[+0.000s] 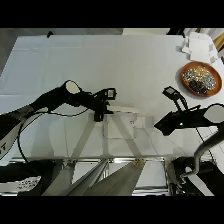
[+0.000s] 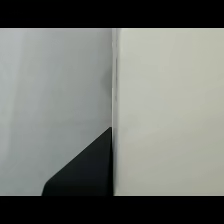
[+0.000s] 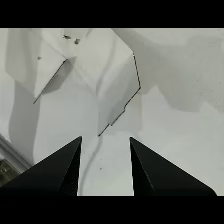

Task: Fold the box and place the chain.

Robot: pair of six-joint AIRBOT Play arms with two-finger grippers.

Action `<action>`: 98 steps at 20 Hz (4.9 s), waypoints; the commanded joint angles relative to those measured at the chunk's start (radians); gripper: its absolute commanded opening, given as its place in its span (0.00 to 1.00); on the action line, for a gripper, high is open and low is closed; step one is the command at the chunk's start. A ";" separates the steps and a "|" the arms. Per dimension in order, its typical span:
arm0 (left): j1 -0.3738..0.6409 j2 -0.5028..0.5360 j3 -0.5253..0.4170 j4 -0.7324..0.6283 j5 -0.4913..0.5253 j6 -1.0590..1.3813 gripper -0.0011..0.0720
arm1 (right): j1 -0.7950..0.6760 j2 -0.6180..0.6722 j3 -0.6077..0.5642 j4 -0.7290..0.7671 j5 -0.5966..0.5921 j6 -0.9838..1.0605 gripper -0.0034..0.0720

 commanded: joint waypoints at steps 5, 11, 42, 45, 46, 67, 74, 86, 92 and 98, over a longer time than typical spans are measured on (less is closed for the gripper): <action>-0.008 -0.074 0.001 -0.170 0.032 0.167 0.02 | 0.001 0.001 0.001 -0.006 0.003 0.000 0.50; -0.008 -0.105 0.001 -0.161 0.051 0.170 0.02 | 0.001 0.001 0.001 -0.006 0.000 0.000 0.50; -0.008 -0.104 0.001 -0.163 0.064 0.170 0.03 | 0.249 0.000 -0.032 0.042 -0.028 -0.611 0.83; -0.008 -0.104 0.001 -0.163 0.064 0.170 0.03 | 0.299 0.000 -0.123 -0.047 -0.243 -0.615 0.94; -0.008 -0.104 0.001 -0.163 0.064 0.170 0.03 | 0.325 0.000 -0.148 -0.076 -0.302 -0.615 0.94; -0.008 -0.104 0.001 -0.163 0.064 0.170 0.03 | 0.441 -0.079 -0.221 -0.027 -0.628 -0.604 0.94; -0.008 -0.104 0.001 -0.163 0.064 0.170 0.03 | 0.325 -0.079 -0.176 0.063 -0.589 -0.691 0.94; -0.008 -0.104 0.001 -0.163 0.064 0.170 0.03 | 0.154 -0.161 -0.143 0.353 -0.529 -1.156 0.94; -0.008 -0.104 0.001 -0.163 0.064 0.170 0.03 | 0.095 -0.261 -0.114 0.465 -0.496 -1.345 0.94; -0.008 -0.104 0.001 -0.163 0.064 0.170 0.03 | 0.095 -0.367 -0.093 0.548 -0.446 -1.427 0.94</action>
